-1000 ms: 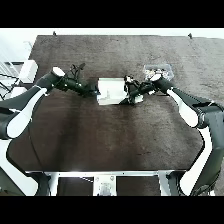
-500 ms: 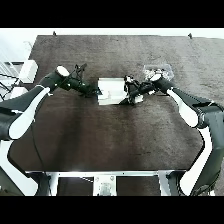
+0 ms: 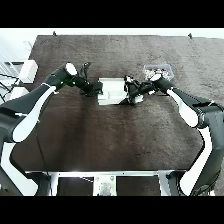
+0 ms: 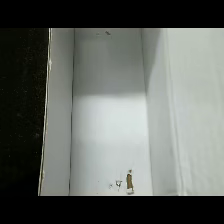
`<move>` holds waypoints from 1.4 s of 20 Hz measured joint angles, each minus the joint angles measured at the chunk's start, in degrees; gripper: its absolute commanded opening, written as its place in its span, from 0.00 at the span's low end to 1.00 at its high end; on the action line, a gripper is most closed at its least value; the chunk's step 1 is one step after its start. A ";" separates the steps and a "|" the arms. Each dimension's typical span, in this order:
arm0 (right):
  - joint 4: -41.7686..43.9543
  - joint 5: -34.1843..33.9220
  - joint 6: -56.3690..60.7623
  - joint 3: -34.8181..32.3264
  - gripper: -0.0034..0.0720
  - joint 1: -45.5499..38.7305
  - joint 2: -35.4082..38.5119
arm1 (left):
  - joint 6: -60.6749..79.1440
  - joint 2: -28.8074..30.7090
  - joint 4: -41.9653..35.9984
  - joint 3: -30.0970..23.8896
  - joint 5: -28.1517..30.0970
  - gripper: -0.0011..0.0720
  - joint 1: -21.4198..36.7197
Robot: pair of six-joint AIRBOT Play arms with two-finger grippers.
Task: Fold the box and place the chain.
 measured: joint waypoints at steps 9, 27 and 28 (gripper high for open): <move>0.00 0.02 0.00 0.00 0.78 0.00 0.00 | -9.38 0.00 7.15 1.07 1.18 0.53 -3.13; 0.00 0.00 0.00 0.00 0.78 0.00 0.00 | -20.94 -10.05 20.00 17.46 -12.81 0.50 -6.10; 0.00 0.02 0.00 0.00 0.78 0.00 0.00 | -21.11 -10.86 20.63 18.95 -13.88 0.50 -6.32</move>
